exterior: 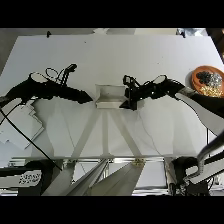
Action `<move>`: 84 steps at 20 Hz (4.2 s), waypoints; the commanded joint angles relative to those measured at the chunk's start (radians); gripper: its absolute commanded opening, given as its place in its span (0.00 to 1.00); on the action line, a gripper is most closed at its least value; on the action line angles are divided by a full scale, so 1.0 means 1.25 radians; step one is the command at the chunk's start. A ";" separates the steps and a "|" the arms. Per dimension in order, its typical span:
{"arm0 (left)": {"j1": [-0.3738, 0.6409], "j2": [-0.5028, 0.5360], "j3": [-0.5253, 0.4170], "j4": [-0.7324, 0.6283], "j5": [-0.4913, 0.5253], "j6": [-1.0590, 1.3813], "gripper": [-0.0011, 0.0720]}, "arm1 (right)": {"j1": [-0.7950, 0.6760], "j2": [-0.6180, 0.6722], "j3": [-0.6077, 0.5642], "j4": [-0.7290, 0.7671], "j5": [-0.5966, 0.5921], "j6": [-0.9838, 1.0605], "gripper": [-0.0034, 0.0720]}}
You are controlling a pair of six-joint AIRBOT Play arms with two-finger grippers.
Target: Fold the box and place the chain.
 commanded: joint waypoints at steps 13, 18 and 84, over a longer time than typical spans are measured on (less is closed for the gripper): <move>-0.054 -0.088 0.000 -0.213 0.027 0.065 0.91 | 0.000 0.000 0.000 0.000 0.000 0.000 0.53; -0.063 -0.092 0.000 -0.150 0.112 0.041 0.90 | 0.000 0.000 0.000 0.000 0.000 0.000 0.53; -0.388 -0.160 0.305 0.703 -0.011 -1.121 0.03 | 0.000 0.000 0.000 0.000 0.000 0.000 0.53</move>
